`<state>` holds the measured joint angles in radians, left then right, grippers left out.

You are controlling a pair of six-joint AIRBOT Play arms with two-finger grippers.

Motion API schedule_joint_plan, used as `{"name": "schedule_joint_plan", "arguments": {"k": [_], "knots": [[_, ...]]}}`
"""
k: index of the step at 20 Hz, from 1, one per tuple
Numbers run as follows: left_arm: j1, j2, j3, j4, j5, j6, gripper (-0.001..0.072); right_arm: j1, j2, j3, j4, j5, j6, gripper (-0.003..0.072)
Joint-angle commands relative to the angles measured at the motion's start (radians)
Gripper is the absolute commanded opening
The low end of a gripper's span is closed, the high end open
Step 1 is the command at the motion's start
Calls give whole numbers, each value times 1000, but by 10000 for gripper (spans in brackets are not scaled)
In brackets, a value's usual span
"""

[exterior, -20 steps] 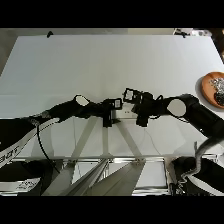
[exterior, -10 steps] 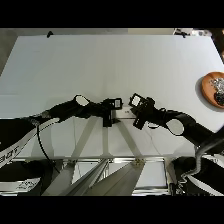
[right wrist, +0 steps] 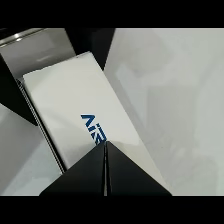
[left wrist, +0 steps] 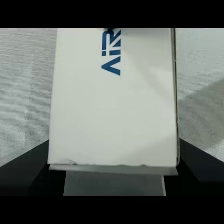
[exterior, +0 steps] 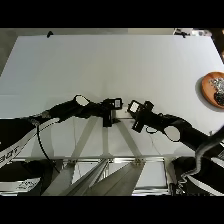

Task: Fold the box and place the chain.

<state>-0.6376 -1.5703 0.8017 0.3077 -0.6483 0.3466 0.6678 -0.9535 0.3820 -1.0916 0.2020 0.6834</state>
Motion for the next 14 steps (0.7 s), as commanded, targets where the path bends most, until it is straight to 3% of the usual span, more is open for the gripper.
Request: {"name": "schedule_joint_plan", "arguments": {"k": [1, 8, 14], "knots": [[0, 1, 0, 0, 0, 0, 497, 16, -7, -30, -10, -8, -3, 12], [0, 1, 0, 0, 0, 0, 497, 79, -74, -32, -158, -31, -46, 12], [0, 1, 0, 0, 0, 0, 497, 85, -54, -39, -165, -150, -60, 13]]}}
